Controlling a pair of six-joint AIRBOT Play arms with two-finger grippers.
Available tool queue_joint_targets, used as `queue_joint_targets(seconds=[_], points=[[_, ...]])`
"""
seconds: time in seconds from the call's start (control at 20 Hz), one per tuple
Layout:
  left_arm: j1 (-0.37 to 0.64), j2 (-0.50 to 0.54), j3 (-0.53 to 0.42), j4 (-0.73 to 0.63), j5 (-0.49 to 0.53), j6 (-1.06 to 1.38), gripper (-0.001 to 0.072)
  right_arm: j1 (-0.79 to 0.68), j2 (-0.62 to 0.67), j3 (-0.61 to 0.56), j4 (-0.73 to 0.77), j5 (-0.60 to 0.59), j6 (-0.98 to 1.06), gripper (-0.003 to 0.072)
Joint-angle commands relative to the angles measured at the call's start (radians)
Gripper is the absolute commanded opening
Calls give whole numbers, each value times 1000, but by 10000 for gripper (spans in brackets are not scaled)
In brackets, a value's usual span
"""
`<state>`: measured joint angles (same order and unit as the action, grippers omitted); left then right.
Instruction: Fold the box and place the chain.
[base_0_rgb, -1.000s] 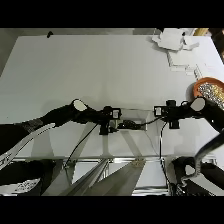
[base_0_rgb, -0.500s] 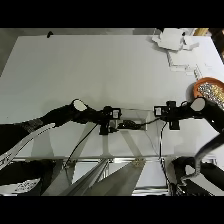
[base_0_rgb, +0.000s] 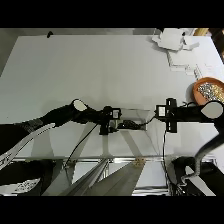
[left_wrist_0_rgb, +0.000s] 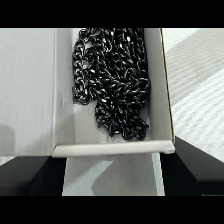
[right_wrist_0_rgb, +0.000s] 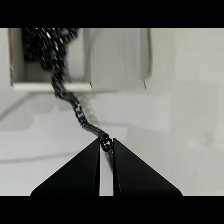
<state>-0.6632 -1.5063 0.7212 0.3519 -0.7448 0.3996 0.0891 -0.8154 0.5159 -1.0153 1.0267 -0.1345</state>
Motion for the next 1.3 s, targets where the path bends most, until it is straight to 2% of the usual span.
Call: queue_joint_targets(seconds=[0.0, 0.35, 0.65, 0.8, 1.0, 1.05, 1.1, 1.15, 1.25], points=[[1, 0, 0, 0, 0, 0, 254, 97, 30, 1, 30, 15, 4, 18], [1, 0, 0, 0, 0, 0, 254, 296, 30, 1, 188, 21, 6, 18], [1, 0, 0, 0, 0, 0, 254, 311, 28, 1, 419, -147, 6, 18], [1, 0, 0, 0, 0, 0, 254, 311, 16, 1, 433, -175, 7, 18], [1, 0, 0, 0, 0, 0, 254, 311, 0, 1, 375, -182, 7, 21], [1, 0, 0, 0, 0, 0, 254, 311, 0, 1, 356, -180, 6, 85], [1, 0, 0, 0, 0, 0, 254, 308, 0, 3, 339, -179, 6, 183], [1, 0, 0, 0, 0, 0, 254, 296, 1, 11, 320, -167, 3, 211], [1, 0, 0, 0, 0, 0, 254, 238, 1, 59, 246, -67, 3, 211]])
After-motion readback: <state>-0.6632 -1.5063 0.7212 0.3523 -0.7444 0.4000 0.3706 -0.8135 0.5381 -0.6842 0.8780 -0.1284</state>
